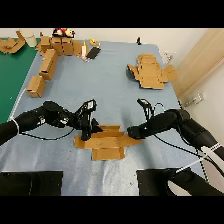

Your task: Fold the box.

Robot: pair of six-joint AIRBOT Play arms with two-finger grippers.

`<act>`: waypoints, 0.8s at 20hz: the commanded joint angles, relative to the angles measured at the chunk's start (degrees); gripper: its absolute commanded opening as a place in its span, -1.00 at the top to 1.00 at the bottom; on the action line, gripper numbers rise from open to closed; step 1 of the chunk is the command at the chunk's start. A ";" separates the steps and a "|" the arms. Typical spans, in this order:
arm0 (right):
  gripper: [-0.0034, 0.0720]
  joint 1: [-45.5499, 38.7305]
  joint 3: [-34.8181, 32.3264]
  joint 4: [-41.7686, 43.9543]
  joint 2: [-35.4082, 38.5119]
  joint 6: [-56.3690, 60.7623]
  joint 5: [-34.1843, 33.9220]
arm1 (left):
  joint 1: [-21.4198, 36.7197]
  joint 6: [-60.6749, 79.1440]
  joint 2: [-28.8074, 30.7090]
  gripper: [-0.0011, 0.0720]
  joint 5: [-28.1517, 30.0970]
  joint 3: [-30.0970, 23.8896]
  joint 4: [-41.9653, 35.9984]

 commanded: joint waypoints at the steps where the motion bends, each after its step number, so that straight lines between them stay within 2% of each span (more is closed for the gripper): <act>1: 0.90 0.42 -3.23 -0.13 0.04 0.52 1.77 | 0.09 0.00 -0.42 0.94 0.00 0.07 -0.11; 7: 0.90 0.39 -6.95 -0.59 -3.98 0.46 9.60 | 0.09 -0.04 -0.39 0.94 0.04 0.07 -0.04; 10: 0.90 0.57 -6.95 -0.59 -6.86 -0.20 9.60 | 0.09 -0.04 -0.39 0.94 0.02 0.07 -0.07; 16: 0.90 3.87 -6.86 -1.07 -6.49 -0.46 9.27 | 0.09 -0.96 -0.39 0.94 0.04 0.07 -0.04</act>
